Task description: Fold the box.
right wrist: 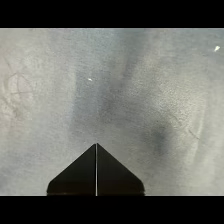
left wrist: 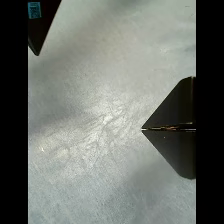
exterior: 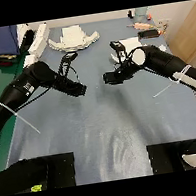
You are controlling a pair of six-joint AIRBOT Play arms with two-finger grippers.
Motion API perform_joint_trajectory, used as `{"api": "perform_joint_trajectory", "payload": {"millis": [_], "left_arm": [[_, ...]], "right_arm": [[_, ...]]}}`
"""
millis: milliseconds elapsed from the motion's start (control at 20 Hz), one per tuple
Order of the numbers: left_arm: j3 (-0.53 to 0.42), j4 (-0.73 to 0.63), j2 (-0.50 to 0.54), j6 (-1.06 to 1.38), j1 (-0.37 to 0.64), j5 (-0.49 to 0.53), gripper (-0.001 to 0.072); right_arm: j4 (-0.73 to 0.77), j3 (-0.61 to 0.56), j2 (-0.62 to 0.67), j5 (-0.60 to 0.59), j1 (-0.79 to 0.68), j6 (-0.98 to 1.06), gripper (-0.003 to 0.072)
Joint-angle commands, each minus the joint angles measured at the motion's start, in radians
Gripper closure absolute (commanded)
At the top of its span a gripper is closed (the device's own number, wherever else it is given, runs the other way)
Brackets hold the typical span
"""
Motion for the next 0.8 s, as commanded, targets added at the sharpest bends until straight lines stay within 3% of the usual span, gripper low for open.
{"api": "perform_joint_trajectory", "payload": {"millis": [0, 600, 750], "left_arm": [[0.0, 0.0, 0.001, 0.0, 0.001, 0.0, 0.0694], [0.0, 0.0, 0.001, 0.0, 0.001, 0.0, 0.0694], [0.0, 0.0, 0.001, 0.0, 0.001, 0.0, 0.0694]], "right_arm": [[0.0, 0.001, 0.0, 0.0, 0.0, 0.0, 0.0684], [0.029, 0.004, 0.0, -0.023, -0.002, 0.037, 0.0684], [-0.201, 0.11, -0.005, 0.071, -0.108, 0.212, 0.0683]]}}
